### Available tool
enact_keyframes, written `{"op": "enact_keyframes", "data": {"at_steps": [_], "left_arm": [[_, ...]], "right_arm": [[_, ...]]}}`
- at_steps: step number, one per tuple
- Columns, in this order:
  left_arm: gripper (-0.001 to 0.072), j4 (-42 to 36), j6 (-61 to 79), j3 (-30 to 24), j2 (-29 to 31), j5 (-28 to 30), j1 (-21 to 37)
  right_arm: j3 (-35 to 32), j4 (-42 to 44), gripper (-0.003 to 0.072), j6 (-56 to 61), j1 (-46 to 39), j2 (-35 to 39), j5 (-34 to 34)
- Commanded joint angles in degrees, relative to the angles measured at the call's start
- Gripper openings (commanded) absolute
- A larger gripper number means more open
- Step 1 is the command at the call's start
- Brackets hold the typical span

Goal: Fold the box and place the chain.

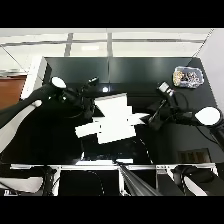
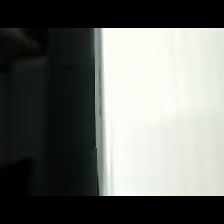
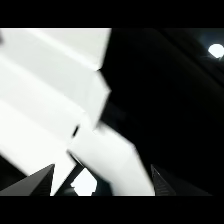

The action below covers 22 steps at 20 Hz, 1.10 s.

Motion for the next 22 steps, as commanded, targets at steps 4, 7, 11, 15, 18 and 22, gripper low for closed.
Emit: {"op": "enact_keyframes", "data": {"at_steps": [4, 7, 11, 15, 18, 22], "left_arm": [[0.0027, 0.76, 26.45, -8.17, 4.04, 17.05, -5.46], [0.0027, 0.83, 26.47, -8.17, 3.48, 19.21, -6.56], [0.0028, 0.81, 26.47, -8.17, 3.30, 19.17, -6.54], [0.0028, 0.81, 26.43, -8.17, 3.30, 19.17, -6.54], [0.0028, 0.81, 26.40, -8.17, 3.30, 18.86, -6.54], [0.0028, 0.81, 26.40, -8.17, 3.30, 18.71, -6.54]], "right_arm": [[-3.85, -10.25, 0.0691, -7.96, 10.19, -0.28, -2.43], [-7.06, -10.45, 0.0691, -14.56, 12.61, -0.31, -4.83], [-8.63, -8.94, 0.0691, -17.79, 13.51, -2.62, -4.57], [-8.63, -3.23, 0.0691, -23.58, 13.66, -8.07, -4.76], [-8.63, -0.57, 0.0691, -25.00, 15.85, -10.34, -9.09], [-8.63, 3.82, 0.0691, -24.98, 20.04, -12.94, -16.70]]}}
